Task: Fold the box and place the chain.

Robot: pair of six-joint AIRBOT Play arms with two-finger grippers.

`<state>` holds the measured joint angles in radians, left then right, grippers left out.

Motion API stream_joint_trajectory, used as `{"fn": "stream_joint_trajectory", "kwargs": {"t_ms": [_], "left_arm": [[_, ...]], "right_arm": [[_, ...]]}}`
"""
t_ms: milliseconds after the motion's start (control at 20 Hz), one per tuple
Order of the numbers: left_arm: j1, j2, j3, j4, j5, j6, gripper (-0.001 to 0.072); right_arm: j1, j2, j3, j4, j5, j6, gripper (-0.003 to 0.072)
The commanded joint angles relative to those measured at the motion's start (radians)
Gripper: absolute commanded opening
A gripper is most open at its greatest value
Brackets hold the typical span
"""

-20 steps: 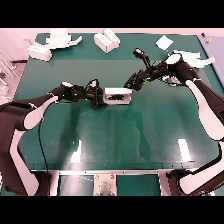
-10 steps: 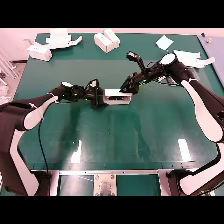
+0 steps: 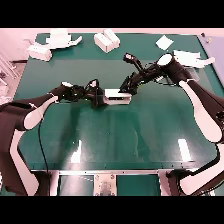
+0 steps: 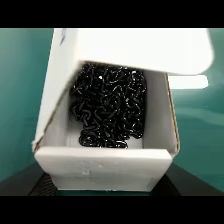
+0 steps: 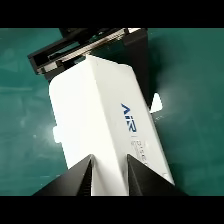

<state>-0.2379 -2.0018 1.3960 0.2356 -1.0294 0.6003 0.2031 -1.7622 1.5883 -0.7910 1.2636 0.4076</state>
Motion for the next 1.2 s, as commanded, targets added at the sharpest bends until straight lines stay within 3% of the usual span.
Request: {"fn": "stream_joint_trajectory", "kwargs": {"t_ms": [0, 650, 900, 1000, 1150], "left_arm": [[0.0, 0.001, 0.0, 0.0, 0.0, 0.0, 0.0468], [0.0, 0.001, 0.0, 0.0, 0.0, 0.001, 0.0468], [0.0, 0.001, 0.0, 0.0, 0.0, 0.0, 0.0468], [0.0, 0.001, 0.0, 0.0, 0.0, 0.0, 0.0468], [0.0, 0.001, 0.0, 0.0, 0.0, 0.0, 0.0468]], "right_arm": [[0.008, -0.001, 0.001, -0.014, -0.061, -0.007, 0.0265], [0.032, -0.001, 0.002, -0.041, -0.018, -0.02, 0.0256], [0.032, -0.001, 0.002, -0.064, -0.082, -0.021, 0.0255], [0.033, -0.001, 0.002, -0.063, -0.093, -0.02, 0.0212], [0.032, -0.001, 0.002, -0.063, -0.056, -0.018, 0.0213]]}}
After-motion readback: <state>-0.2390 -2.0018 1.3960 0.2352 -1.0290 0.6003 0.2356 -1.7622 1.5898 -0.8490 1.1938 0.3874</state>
